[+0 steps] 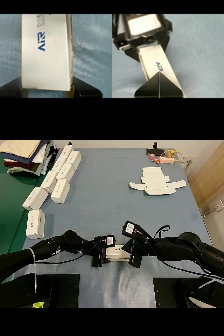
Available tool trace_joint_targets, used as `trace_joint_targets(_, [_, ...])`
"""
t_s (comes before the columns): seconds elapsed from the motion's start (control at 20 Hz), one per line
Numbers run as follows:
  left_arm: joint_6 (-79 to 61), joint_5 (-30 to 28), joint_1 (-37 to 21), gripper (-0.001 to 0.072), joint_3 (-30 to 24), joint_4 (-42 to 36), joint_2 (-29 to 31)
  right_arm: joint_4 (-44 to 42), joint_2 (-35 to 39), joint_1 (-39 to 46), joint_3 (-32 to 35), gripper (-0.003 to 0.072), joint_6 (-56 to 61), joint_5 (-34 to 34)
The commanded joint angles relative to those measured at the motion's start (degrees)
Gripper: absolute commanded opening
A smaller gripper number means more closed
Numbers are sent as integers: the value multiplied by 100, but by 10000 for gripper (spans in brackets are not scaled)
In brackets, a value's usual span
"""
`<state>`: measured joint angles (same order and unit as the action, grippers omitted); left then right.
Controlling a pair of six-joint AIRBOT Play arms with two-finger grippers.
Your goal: Fold the box.
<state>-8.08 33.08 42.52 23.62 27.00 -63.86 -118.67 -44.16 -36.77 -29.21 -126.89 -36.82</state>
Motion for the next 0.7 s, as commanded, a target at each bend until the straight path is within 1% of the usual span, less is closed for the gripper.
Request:
trace_joint_targets(0.0, [0,-2,0,525,2,2,2,-634,208,0,529,0,706,702])
trace_joint_targets(0.1, [-2,-4,0,525,2,2,2,-1108,527,-37,955,0,695,1294])
trace_joint_targets(0.15, [0,-4,0,525,2,2,2,-1137,682,-81,1152,0,713,1545])
trace_joint_targets(0.25, [0,-7,0,524,2,2,2,-1193,905,-109,1438,0,750,1823])
trace_joint_targets(0.55, [0,-7,0,525,2,2,2,-1235,925,-122,1742,0,754,1928])
trace_joint_targets(0.65, [0,-7,0,525,2,0,2,-1272,922,-262,1878,0,756,1947])
